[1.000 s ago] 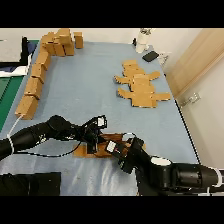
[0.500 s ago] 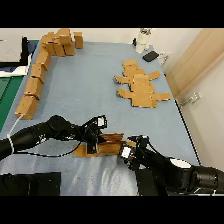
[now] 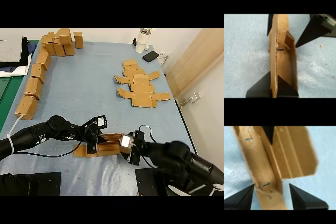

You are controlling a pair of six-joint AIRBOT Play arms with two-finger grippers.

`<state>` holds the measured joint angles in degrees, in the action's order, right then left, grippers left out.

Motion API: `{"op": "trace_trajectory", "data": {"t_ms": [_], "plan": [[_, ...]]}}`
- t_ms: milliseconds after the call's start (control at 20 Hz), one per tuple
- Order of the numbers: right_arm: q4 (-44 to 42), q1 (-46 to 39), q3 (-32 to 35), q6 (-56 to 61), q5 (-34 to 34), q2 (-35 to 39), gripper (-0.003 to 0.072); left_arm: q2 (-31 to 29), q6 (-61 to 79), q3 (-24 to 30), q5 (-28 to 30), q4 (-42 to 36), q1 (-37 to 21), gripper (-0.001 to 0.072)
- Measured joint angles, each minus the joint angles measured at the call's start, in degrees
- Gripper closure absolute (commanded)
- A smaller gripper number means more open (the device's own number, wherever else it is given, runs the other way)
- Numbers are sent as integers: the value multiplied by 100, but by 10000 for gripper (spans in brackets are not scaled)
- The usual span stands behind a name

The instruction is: Fold the box.

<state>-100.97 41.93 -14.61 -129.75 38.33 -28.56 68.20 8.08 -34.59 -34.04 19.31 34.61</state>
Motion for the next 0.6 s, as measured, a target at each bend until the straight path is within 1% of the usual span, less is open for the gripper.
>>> {"op": "trace_trajectory", "data": {"t_ms": [150,250,400,600], "plan": [[-1292,-833,-446,-1733,501,-896,-28,0,0,0,-7,-2,0,700],[-1867,-1169,-678,-2479,874,-1447,-28,0,0,0,-2,-2,0,700],[-2350,-1410,-844,-3069,1189,-1917,-26,0,0,0,-2,0,0,700],[-2524,-1515,-918,-3370,1375,-2122,-22,0,0,0,-2,-2,0,700]]}}
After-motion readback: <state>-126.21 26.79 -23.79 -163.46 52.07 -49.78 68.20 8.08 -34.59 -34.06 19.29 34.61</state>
